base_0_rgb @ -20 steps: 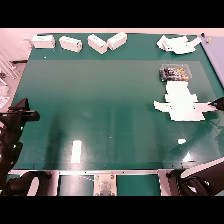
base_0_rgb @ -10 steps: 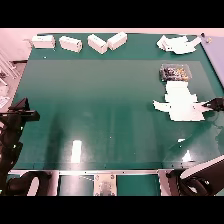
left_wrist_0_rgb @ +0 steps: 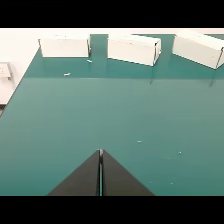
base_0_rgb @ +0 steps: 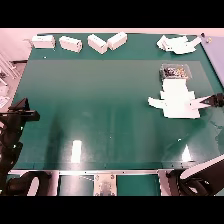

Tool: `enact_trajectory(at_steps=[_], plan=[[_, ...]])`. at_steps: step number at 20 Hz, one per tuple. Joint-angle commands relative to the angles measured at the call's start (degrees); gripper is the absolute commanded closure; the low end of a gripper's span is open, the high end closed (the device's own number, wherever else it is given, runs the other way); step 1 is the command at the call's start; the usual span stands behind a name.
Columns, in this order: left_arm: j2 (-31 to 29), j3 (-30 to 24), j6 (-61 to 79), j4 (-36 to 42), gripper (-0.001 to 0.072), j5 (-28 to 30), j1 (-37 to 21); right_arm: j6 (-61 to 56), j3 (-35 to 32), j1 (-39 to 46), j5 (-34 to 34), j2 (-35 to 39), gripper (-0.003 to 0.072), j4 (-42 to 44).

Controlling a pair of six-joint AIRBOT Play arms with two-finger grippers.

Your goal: Fold the box and place the chain.

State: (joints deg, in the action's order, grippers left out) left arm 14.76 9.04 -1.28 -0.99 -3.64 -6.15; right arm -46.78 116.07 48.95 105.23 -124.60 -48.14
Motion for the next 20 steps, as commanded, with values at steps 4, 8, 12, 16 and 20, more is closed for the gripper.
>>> enact_trajectory(at_steps=[4,8,12,16,20], plan=[[-0.04,0.00,0.02,-0.02,0.0688,0.02,-0.02,-2.73,-2.38,-10.05,0.39,8.28,0.0672,12.81],[-0.04,0.00,0.02,-0.02,0.0688,0.02,-0.02,-2.75,-2.36,-20.33,0.33,13.97,0.0673,20.61],[-0.04,0.00,0.02,-0.02,0.0688,0.02,-0.02,-2.29,-2.36,-29.20,-2.99,19.63,0.0677,27.26],[-0.04,0.00,0.02,-0.02,0.0688,0.02,-0.02,-7.82,-2.38,-35.28,-8.04,25.49,0.0678,26.53],[-0.04,0.00,0.02,-0.02,0.0688,0.02,-0.02,-16.35,-2.38,-40.13,-8.81,27.98,0.0678,26.67]])
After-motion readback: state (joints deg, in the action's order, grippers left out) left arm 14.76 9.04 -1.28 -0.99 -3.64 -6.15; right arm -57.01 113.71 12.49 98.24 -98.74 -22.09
